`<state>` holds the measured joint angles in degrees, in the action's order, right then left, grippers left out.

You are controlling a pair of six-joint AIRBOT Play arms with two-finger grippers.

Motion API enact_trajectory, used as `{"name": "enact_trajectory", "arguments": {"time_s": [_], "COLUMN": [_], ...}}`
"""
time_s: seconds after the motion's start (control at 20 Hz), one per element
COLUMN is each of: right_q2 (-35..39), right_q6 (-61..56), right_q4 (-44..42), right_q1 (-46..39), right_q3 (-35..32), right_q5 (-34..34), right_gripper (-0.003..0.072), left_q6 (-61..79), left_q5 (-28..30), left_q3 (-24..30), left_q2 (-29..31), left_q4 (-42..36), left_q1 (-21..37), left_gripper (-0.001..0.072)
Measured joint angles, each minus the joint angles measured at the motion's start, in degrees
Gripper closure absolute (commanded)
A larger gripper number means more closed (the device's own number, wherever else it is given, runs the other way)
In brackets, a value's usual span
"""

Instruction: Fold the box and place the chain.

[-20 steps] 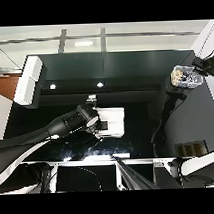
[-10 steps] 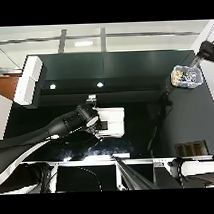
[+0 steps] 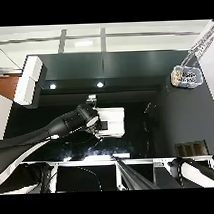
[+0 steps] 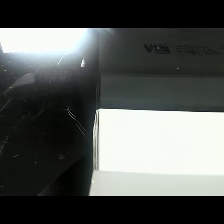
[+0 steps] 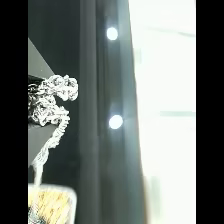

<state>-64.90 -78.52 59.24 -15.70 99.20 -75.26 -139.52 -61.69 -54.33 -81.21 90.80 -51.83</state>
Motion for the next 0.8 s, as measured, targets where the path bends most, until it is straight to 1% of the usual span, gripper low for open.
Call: {"name": "enact_trajectory", "arguments": {"time_s": [0.25, 0.45, 0.6, 0.8], "right_q2": [7.91, 10.64, 11.28, 11.43], "right_q6": [1.03, 2.58, 3.23, 3.58], "right_q4": [-0.63, -2.91, -5.01, -7.28], "right_q1": [8.20, 16.61, 23.56, 33.05], "right_q3": [-1.55, -8.50, -15.78, -25.77], "right_q5": [-6.05, -10.71, -10.47, -5.31], "right_gripper": [0.0647, 0.0647, 0.0647, 0.0647], "left_q6": [0.00, 0.00, 0.00, 0.00], "left_q5": [0.02, 0.07, 0.09, 0.13], "left_q3": [0.00, 0.02, 0.02, 0.02], "left_q2": [0.00, 0.00, 0.00, 0.00], "left_q4": [0.00, 0.02, 0.02, 0.02], "left_q1": [0.00, 0.00, 0.00, 0.00], "left_gripper": [0.0679, 0.0679, 0.0679, 0.0679]}}
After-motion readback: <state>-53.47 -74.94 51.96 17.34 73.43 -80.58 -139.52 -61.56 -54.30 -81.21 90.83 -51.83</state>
